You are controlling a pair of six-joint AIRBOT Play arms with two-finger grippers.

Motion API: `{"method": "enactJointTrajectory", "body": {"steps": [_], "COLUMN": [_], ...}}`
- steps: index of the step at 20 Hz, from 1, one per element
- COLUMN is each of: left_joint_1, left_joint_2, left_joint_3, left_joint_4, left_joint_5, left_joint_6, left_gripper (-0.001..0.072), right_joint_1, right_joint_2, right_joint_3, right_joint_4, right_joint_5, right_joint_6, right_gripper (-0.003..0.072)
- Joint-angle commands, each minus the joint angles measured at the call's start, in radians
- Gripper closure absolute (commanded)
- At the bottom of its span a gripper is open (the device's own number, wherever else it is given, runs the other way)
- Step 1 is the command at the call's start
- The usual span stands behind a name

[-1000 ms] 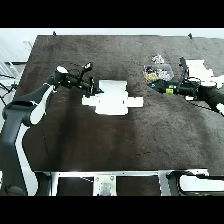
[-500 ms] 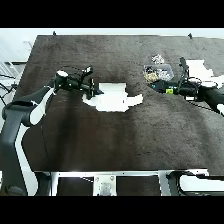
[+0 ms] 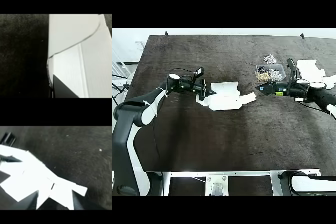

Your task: Fold the box and place the chain.

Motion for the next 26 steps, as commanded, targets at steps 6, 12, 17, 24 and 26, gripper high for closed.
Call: {"method": "enactJointTrajectory", "body": {"steps": [6, 12, 17, 24, 26], "left_joint_1": [-0.001, -0.001, -0.001, -0.001, -0.001], "left_joint_2": [0.001, 0.001, 0.001, 0.001, 0.001], "left_joint_3": [0.001, 0.001, 0.001, 0.001, 0.001], "left_joint_4": [0.005, 0.047, 0.067, 0.067, 0.067], "left_joint_5": [-0.045, -0.048, -0.029, -0.021, -0.021], "left_joint_6": [-0.058, -0.082, -0.1, -0.1, -0.1], "left_gripper": [0.0692, 0.0692, 0.0692, 0.0691, 0.0691], "right_joint_1": [0.154, 0.235, 0.286, 0.371, 0.383], "right_joint_2": [0.0, 0.0, 0.0, 0.0, -0.003], "right_joint_3": [-0.014, -0.018, -0.064, -0.076, -0.076], "right_joint_4": [-0.107, -0.164, -0.271, -0.309, -0.309], "right_joint_5": [0.037, 0.031, -0.079, -0.142, -0.157], "right_joint_6": [-0.44, -0.595, -0.624, -0.624, -0.624], "right_gripper": [0.013, 0.0123, 0.0063, 0.0061, 0.0061]}}
